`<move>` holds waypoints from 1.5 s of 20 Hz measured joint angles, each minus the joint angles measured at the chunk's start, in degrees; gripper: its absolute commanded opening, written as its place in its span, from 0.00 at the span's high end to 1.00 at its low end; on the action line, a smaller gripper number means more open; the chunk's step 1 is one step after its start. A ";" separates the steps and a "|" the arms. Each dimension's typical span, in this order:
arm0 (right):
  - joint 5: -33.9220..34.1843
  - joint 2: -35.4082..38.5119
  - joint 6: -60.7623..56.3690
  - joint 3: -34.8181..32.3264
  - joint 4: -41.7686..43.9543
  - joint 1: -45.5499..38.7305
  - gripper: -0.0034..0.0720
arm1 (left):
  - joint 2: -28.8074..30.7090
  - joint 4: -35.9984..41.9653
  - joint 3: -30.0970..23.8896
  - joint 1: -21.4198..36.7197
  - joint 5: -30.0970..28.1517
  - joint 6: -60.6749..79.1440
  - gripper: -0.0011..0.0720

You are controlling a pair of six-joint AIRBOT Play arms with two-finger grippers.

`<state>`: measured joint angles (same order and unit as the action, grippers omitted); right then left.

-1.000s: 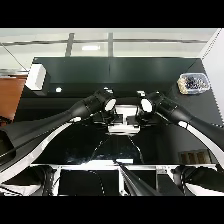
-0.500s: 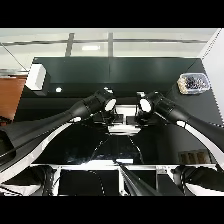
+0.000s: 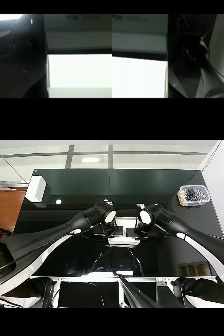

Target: Fold the box and place the chain.

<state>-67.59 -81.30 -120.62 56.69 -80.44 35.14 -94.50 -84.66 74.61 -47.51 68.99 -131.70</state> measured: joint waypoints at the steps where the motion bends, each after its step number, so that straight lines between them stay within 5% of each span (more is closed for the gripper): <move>1: -0.11 0.00 0.11 -0.02 -0.11 -0.04 0.52 | 0.00 -0.26 0.00 0.00 0.46 0.13 0.95; 10: -1.14 9.07 4.46 0.85 0.92 -0.87 0.52 | 0.00 0.07 0.00 0.00 0.02 -0.24 0.95; 16: -4.96 24.24 9.07 0.76 -10.93 -7.91 0.52 | 0.00 0.07 0.00 0.00 -0.26 -0.46 0.95; 18: -1.90 26.82 9.53 -0.59 -20.41 -12.79 0.52 | 0.00 0.07 0.00 0.00 -0.24 -0.46 0.95; 21: 11.80 27.96 9.79 -5.33 -28.44 -23.93 0.52 | 0.00 0.07 0.00 0.00 -0.22 -0.48 0.95; 22: 17.09 27.36 9.44 -6.58 -28.98 -27.93 0.47 | 0.00 0.07 0.00 0.02 -0.20 -0.48 0.95; 23: 22.14 25.97 8.61 -7.54 -28.41 -32.24 0.06 | 0.00 0.07 0.00 0.07 -0.11 -0.48 0.95; 24: 26.75 23.85 8.02 -7.91 -26.91 -36.26 0.01 | 0.00 0.04 0.00 0.07 0.15 -0.48 0.95; 27: 33.73 14.73 10.27 -4.42 -20.90 -44.81 0.02 | 0.00 -0.02 0.00 0.07 0.26 -0.48 0.95; 30: 32.46 3.30 15.98 5.95 -15.30 -48.92 0.02 | 0.00 -0.13 0.00 0.07 0.24 -0.48 0.95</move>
<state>-35.14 -78.00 -104.64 62.63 -95.74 -13.78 -94.50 -84.79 74.61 -47.44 69.23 -132.18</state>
